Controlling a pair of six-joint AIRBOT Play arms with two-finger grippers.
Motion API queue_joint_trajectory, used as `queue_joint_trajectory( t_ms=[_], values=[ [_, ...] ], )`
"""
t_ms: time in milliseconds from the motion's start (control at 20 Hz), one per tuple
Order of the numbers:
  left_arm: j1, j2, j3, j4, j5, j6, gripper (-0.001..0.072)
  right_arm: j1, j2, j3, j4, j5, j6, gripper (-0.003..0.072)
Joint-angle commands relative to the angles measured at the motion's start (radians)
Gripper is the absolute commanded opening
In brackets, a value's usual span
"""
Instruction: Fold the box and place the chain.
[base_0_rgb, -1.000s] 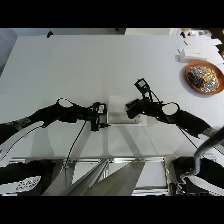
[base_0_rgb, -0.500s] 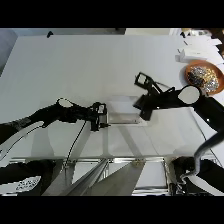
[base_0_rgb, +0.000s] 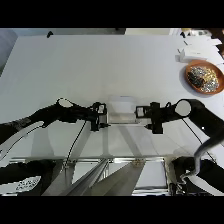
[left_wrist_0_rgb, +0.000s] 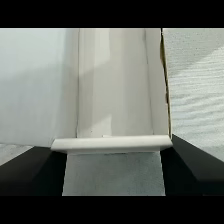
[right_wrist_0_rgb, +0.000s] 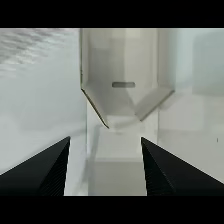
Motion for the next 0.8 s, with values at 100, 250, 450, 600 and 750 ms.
queue_joint_trajectory(
  t_ms=[100, 250, 450, 600, 750],
  values=[
    [0.001, 0.001, 0.0, 0.0, 0.0, 0.0, 0.0225, 0.0, 0.0, -0.051, 0.138, -0.153, -0.132, 0.0454],
    [0.001, 0.001, 0.0, 0.0, 0.0, 0.0, 0.0225, 0.0, 0.0, -0.051, 0.203, -0.152, -0.15, 0.045],
    [0.001, 0.001, 0.0, 0.0, 0.0, 0.0, 0.0225, 0.0, 0.0, -0.051, 0.237, -0.158, -0.154, 0.0268],
    [0.001, 0.001, 0.0, 0.0, 0.0, 0.0, 0.0225, 0.0, -0.005, -0.051, 0.237, -0.158, -0.154, 0.0248],
    [0.001, 0.001, 0.0, 0.0, 0.0, 0.0, 0.0225, 0.0, -0.027, -0.051, 0.239, -0.159, -0.154, 0.0155]
  ],
)
